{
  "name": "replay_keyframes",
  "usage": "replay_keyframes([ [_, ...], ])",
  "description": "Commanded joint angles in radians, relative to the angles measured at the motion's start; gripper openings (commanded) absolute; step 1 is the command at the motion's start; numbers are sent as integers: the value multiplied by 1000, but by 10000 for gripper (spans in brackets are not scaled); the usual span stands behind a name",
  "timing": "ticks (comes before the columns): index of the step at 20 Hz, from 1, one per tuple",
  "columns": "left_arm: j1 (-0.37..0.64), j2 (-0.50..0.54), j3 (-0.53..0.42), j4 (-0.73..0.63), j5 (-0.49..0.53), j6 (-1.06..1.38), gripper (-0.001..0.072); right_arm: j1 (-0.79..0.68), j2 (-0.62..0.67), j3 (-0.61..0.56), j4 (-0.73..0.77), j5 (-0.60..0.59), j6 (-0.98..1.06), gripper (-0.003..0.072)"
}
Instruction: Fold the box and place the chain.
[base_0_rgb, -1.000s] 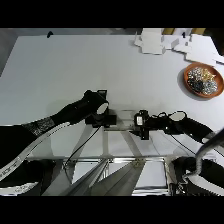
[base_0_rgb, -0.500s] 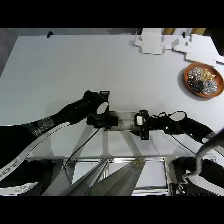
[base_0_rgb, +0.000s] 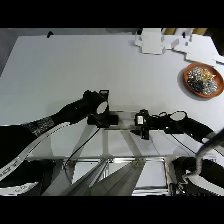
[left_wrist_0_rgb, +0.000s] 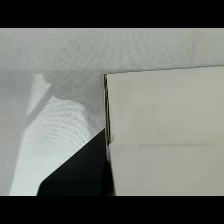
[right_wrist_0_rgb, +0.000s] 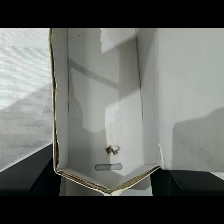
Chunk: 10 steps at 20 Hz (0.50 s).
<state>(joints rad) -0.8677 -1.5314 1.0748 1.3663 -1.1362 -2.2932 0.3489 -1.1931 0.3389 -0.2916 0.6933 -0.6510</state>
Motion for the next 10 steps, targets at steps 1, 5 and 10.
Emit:
replay_keyframes([
  [1, -1, -1, 1, -3, 14, -25, 3, 1, 0, 1, 0, 0, -2, 381],
  [5, 0, 5, 1, -2, 14, -29, 160, 1, 0, 1, 0, 0, -2, 381],
  [10, 23, 72, 1, 4, 14, 6, 291, 1, 0, 1, 0, 0, -2, 381],
])
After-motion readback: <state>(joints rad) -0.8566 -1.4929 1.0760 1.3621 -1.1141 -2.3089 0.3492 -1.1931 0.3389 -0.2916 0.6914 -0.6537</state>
